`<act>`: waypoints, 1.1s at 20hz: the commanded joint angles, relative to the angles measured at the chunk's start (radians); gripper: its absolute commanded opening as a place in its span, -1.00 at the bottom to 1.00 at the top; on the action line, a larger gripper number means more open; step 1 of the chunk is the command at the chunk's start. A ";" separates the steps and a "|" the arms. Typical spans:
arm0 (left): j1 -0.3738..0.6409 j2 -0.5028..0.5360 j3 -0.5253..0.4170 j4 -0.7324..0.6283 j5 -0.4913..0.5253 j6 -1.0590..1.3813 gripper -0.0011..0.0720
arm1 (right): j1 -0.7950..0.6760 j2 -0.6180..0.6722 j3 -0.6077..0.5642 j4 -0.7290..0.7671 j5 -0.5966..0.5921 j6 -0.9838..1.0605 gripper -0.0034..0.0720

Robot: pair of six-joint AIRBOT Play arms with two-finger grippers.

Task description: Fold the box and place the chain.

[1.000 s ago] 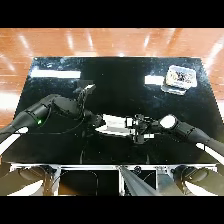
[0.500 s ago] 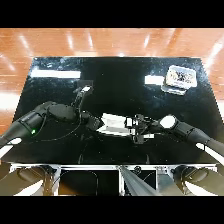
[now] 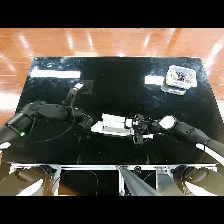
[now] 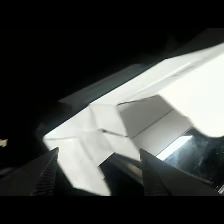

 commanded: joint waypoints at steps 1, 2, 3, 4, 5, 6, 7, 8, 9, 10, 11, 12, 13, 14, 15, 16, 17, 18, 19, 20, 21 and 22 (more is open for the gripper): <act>0.167 0.010 0.000 0.014 0.076 -0.001 0.70 | 0.001 0.000 0.000 -0.001 -0.003 0.002 0.53; 0.231 0.010 -0.002 0.015 0.095 -0.001 0.70 | 0.001 0.000 0.000 -0.001 -0.003 0.002 0.53; 0.302 0.010 -0.012 0.010 0.118 -0.001 0.70 | 0.001 0.000 0.000 -0.001 -0.003 0.002 0.53; 0.363 0.007 -0.030 -0.001 0.151 -0.001 0.70 | 0.001 0.000 0.000 -0.001 -0.003 0.002 0.53; 0.420 -0.007 -0.058 -0.020 0.192 -0.001 0.70 | 0.001 0.000 0.000 -0.001 -0.003 0.002 0.53; 0.457 -0.028 -0.089 -0.027 0.258 0.000 0.70 | 0.001 0.000 0.000 -0.001 -0.003 0.002 0.53; 0.464 -0.048 -0.121 -0.027 0.283 0.016 0.70 | 0.001 0.000 0.000 -0.001 -0.003 0.002 0.53; 0.452 -0.056 -0.163 -0.049 0.260 0.034 0.70 | 0.001 0.000 0.000 -0.001 -0.003 0.002 0.53; 0.430 -0.056 -0.199 -0.084 0.211 0.060 0.70 | 0.001 0.000 0.000 -0.001 -0.003 0.002 0.53; 0.397 -0.056 -0.225 -0.113 0.149 0.071 0.69 | 0.001 0.000 0.000 -0.001 -0.003 0.002 0.53; 0.365 -0.056 -0.238 -0.129 0.098 0.070 0.38 | 0.001 0.000 0.000 -0.001 -0.003 0.002 0.53; 0.332 -0.056 -0.241 -0.143 0.066 0.070 -0.27 | 0.001 0.000 0.000 -0.001 -0.003 0.002 0.53; 0.306 -0.056 -0.239 -0.156 0.049 0.071 -0.59 | 0.001 0.000 0.000 -0.001 -0.003 0.002 0.53; 0.280 -0.056 -0.238 -0.157 0.033 0.070 -0.84 | 0.001 0.000 0.000 -0.001 -0.003 0.002 0.53; 0.260 -0.058 -0.238 -0.158 0.016 0.066 -0.93 | 0.001 0.000 0.000 -0.001 -0.003 0.002 0.53; 0.238 -0.065 -0.238 -0.163 0.006 0.062 -0.92 | 0.001 0.000 0.000 -0.001 -0.003 0.002 0.53; 0.219 -0.077 -0.238 -0.171 -0.002 0.062 -0.93 | 0.001 0.000 0.000 -0.001 -0.003 0.002 0.53; 0.200 -0.096 -0.238 -0.188 -0.014 0.063 -0.92 | 0.001 0.000 0.000 -0.001 -0.003 0.002 0.53; 0.183 -0.116 -0.238 -0.205 -0.033 0.063 -0.92 | 0.001 0.000 0.000 -0.001 -0.003 0.002 0.53; 0.166 -0.134 -0.238 -0.223 -0.064 0.063 -0.92 | 0.001 0.000 0.000 -0.001 -0.003 0.002 0.53; 0.152 -0.145 -0.237 -0.242 -0.095 0.063 -0.92 | 0.001 0.000 0.000 -0.001 -0.003 0.002 0.53; 0.136 -0.150 -0.237 -0.262 -0.126 0.063 -0.92 | 0.001 0.000 0.000 -0.001 -0.003 0.002 0.53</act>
